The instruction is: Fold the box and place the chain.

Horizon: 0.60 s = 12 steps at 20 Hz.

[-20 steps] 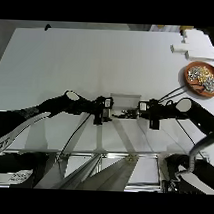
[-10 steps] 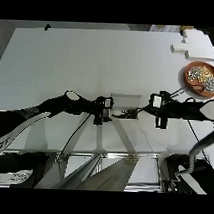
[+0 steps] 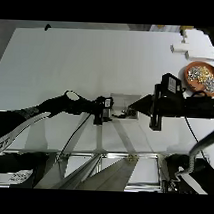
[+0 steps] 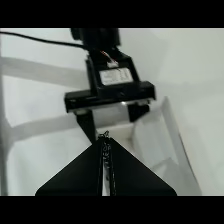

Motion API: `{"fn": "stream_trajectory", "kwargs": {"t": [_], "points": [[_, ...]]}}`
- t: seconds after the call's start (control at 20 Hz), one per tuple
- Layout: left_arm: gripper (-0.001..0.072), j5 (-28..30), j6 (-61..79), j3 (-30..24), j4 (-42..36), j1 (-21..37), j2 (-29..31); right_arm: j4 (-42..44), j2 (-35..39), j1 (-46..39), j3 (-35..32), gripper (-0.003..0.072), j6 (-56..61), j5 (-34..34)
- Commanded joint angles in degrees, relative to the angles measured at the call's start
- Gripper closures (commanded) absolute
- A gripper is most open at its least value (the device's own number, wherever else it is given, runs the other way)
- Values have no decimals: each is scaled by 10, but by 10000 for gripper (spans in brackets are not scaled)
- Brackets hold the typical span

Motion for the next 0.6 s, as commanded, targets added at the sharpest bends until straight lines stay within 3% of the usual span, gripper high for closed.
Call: {"fn": "stream_trajectory", "kwargs": {"t": [0.0,0.35,0.5,0.55], "points": [[638,0,0,0,0,0,0,-3,-39,68,3,669,19,-39],[638,0,0,0,0,0,0,-72,-158,77,3,667,74,-94],[638,0,0,0,0,0,0,-84,-175,68,3,485,74,-104],[638,0,0,0,0,0,0,-82,-169,59,3,485,74,-104]]}}
